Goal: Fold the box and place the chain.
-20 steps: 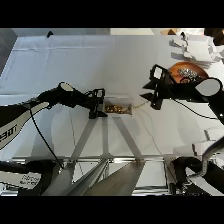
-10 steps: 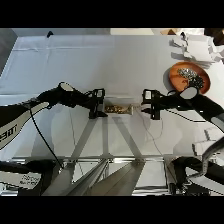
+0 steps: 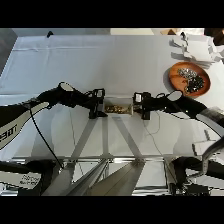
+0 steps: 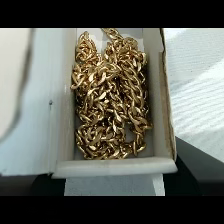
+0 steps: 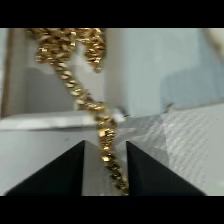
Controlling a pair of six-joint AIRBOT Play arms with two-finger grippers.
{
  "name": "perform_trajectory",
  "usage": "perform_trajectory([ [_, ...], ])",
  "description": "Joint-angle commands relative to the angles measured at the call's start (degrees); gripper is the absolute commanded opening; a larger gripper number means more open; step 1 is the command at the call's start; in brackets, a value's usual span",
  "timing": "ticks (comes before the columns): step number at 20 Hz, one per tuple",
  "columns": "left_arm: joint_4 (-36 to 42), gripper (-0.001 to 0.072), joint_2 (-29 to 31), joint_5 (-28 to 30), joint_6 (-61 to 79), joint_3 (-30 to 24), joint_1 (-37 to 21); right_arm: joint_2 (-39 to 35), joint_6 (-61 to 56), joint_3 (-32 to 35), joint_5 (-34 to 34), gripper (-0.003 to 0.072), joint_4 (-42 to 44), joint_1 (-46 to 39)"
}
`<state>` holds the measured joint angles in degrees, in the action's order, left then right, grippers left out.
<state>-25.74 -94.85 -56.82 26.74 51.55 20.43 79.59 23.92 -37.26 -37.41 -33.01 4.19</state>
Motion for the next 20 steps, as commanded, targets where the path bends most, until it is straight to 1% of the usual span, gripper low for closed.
perform_trajectory([
  [1, -0.02, 0.0275, -0.02, 0.02, 0.02, 0.0, 0.02, 0.66, 0.55, 0.0, 4.5, 0.0121, 1.46, 0.85],
  [2, -0.02, 0.0275, -0.02, 0.02, 0.02, 0.0, 0.02, 0.66, 0.48, 0.0, 4.48, 0.0009, 1.46, 0.85],
  [6, -0.02, 0.0275, -0.02, 0.0, 0.02, 0.0, 0.02, 0.48, -2.08, 0.0, 4.98, 0.0011, 1.42, 0.85],
  [8, -0.02, 0.0275, -0.02, 0.02, 0.02, 0.0, 0.02, -1.2, -8.33, -0.02, 7.1, 0.001, 1.14, 0.85],
  [10, -0.02, 0.0275, -0.02, 0.02, 0.02, 0.0, 0.02, -4.61, -13.53, 0.0, 7.58, 0.001, -1.11, 0.85],
  [13, -0.02, 0.0275, -0.02, 0.02, 0.02, 0.0, 0.02, -11.5, -21.55, 0.0, 3.45, 0.001, -4.42, 0.87],
  [16, -0.02, 0.0275, -0.02, 0.02, 0.02, 0.0, 0.02, -18.08, -27.23, -0.02, -3.3, 0.001, -6.6, 0.87],
  [18, -0.02, 0.0275, -0.02, 0.02, 0.02, 0.0, 0.02, -21.62, -30.03, -0.02, -7.89, 0.001, -6.23, 1.55],
  [20, -0.02, 0.0275, -0.02, 0.02, 0.02, 0.0, 0.02, -23.56, -32.37, -0.02, -9.94, 0.001, -6.03, 3.63],
])
